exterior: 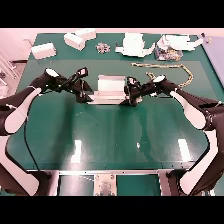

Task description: Fold the box and place the chain.

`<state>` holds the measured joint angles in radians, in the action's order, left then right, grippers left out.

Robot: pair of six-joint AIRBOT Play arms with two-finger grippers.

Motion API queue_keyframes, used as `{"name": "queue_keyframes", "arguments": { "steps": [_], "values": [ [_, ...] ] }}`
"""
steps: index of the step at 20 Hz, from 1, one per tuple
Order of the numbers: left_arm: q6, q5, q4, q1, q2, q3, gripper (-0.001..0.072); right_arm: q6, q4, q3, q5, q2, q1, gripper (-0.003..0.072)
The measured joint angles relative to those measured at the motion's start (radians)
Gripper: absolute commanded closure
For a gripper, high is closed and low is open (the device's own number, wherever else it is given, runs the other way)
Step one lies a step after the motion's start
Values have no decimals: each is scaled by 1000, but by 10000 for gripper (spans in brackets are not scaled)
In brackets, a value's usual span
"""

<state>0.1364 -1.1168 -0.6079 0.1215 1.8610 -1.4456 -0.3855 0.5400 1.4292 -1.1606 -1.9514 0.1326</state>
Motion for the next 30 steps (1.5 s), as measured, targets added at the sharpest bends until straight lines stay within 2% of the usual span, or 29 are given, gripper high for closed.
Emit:
{"name": "queue_keyframes", "arguments": {
  "steps": [2, 4, 7, 8, 15, 18, 25, 27, 28, 30],
  "values": [
    [1, 10, 6, 10, 5, 1, 3, 0, 0, 0, 0, 0, 0, 99],
    [2, 23, 10, 18, 7, 2, 252, 0, 0, 0, 0, 0, 0, 99],
    [3, 43, 11, 22, 10, 2, 440, 0, 0, 0, 0, 0, 0, 99],
    [3, 45, 11, 24, 10, 2, 469, 0, 0, 0, 0, 0, 0, 99],
    [3, 61, 10, 66, 10, 2, 470, -2, 2, 0, -3, 0, 0, 99],
    [3, 80, -32, 77, 10, 2, 469, -1, 2, 0, -3, 0, 0, 99],
    [1, 165, -105, 43, 4, 0, 461, 2, -2, 0, 2, 0, 0, 99],
    [2, 175, -111, 34, 3, 0, 184, 1, -1, 0, 1, 0, 0, 99],
    [1, 173, -113, 32, 3, 0, 161, 1, -1, 0, 1, 0, 0, 99],
    [2, 146, -114, 28, 2, 0, 162, 1, -1, 0, 0, 0, 0, 99]
  ]
}}
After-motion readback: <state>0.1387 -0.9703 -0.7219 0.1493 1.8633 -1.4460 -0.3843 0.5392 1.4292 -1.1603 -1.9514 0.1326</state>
